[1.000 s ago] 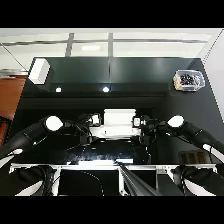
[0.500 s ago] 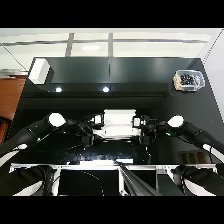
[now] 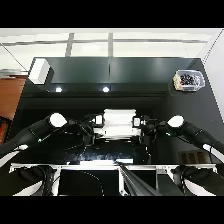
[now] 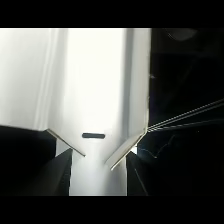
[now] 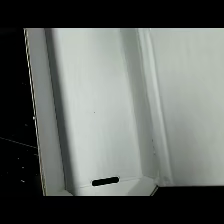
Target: Fold the box and place the chain.
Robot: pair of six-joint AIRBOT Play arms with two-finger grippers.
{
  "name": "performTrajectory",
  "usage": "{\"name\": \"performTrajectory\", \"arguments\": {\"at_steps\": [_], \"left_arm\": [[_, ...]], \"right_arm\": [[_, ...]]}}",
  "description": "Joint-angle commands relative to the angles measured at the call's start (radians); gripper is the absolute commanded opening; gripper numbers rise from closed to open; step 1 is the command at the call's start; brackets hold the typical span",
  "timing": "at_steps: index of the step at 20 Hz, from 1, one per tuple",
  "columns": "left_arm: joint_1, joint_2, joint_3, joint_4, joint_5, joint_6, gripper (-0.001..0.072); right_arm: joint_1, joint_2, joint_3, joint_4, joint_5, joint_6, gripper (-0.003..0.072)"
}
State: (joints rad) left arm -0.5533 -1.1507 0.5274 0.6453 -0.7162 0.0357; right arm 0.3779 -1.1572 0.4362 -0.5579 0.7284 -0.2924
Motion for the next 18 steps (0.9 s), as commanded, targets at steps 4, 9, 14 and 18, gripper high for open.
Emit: {"name": "performTrajectory", "arguments": {"at_steps": [4,9,14,18], "left_arm": [[-0.058,-0.018,0.002,-0.010,0.095,0.010,0.0263],[-0.056,-0.018,0.004,-0.029,0.103,0.010,0.0279],[-0.056,-0.018,0.005,-0.027,0.109,0.010,0.0279],[-0.057,-0.018,0.006,-0.065,0.097,0.010,0.0279]], "right_arm": [[0.000,-0.001,0.000,0.000,0.000,0.000,0.0366],[0.000,-0.001,0.000,0.000,0.000,0.000,0.0366],[0.000,-0.001,0.000,0.000,0.000,0.000,0.0366],[0.000,-0.001,0.000,0.000,0.000,0.000,0.0366]]}}
